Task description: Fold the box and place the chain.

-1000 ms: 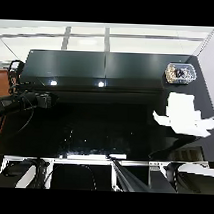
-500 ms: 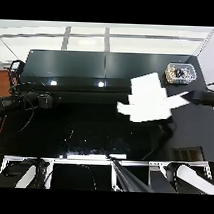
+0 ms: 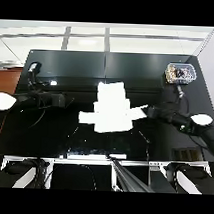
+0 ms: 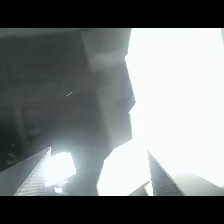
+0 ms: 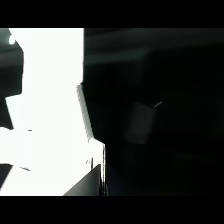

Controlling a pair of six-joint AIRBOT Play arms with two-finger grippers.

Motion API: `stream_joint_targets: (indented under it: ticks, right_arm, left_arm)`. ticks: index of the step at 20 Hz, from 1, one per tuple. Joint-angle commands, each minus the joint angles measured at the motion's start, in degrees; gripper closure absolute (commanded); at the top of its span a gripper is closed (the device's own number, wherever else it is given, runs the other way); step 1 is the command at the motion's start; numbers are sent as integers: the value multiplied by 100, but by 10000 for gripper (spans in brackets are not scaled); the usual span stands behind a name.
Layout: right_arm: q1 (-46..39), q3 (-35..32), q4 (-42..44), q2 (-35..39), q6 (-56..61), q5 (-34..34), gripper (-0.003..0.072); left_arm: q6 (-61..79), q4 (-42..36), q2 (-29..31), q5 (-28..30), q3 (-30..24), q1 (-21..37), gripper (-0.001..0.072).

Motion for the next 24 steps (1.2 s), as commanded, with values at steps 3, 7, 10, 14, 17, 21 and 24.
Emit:
stream_joint_targets:
  ticks: [3, 7, 10, 14, 17, 21, 24]
  right_arm:
    - [1250, -297, 302, 76, 81, -1106, 671]
    - [1259, -297, 302, 76, 83, -1106, 671]
    - [1259, -297, 302, 76, 85, -1097, 671]
    - [1259, -297, 302, 76, 83, -1099, 671]
    - [1259, -297, 302, 76, 83, -1084, 671]
    - [1259, -297, 299, 76, 83, -1071, 671]
    - [1259, -297, 299, 76, 83, -1073, 671]
  left_arm:
    - [-11, -883, -1961, -1058, 789, -44, 12]
    - [-4, -1292, -3158, -1873, 1294, -50, 12]
    - [61, -1622, -3733, -2262, 1563, -188, 12]
    - [332, -1919, -4251, -2411, 2033, -435, 12]
    - [490, -1714, -4435, -2549, 2277, -586, 12]
    - [1248, -1652, -4653, -3550, 2614, -588, 139]
    - [1580, -911, -4813, -4142, 2992, -713, 328]
